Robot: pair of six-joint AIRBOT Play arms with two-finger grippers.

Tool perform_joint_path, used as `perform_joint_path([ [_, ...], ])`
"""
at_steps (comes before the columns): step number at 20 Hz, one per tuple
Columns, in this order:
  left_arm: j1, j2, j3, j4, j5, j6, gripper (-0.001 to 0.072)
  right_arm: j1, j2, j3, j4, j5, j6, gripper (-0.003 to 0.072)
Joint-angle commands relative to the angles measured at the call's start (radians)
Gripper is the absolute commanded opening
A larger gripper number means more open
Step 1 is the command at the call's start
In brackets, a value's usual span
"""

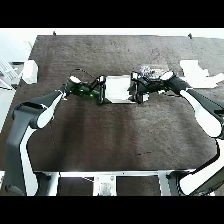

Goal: Fold the box and place the chain.

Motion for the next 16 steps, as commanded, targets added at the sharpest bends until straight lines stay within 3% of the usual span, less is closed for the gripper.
perform_joint_path([
  [1, 0.0, -0.001, 0.0, 0.001, -0.002, 0.002, 0.0233, -0.008, 0.001, 0.002, -0.046, -0.008, 0.012, 0.051],
  [2, 0.0, -0.001, 0.0, 0.001, -0.002, 0.002, 0.0233, -0.013, 0.008, 0.002, -0.089, -0.002, 0.044, 0.0373],
  [4, 0.0, -0.001, 0.0, 0.001, -0.002, 0.002, 0.0233, -0.026, 0.042, 0.002, -0.194, 0.036, 0.119, 0.0204],
  [7, 0.0, -0.001, 0.0, 0.001, -0.001, 0.002, 0.0233, -0.049, 0.126, 0.002, -0.26, 0.085, 0.211, 0.0112],
  [9, 0.0, -0.001, 0.0, 0.001, -0.001, 0.002, 0.0233, -0.073, 0.195, 0.002, -0.26, 0.088, 0.307, 0.0006],
  [12, 0.0, -0.001, 0.0, 0.001, -0.001, 0.002, 0.0233, -0.156, 0.263, 0.002, -0.259, 0.088, 0.628, 0.0005],
  [16, 0.0, -0.001, 0.0, 0.001, -0.001, 0.001, 0.0233, -0.312, 0.233, -0.029, -0.24, 0.089, 0.998, 0.0005],
])
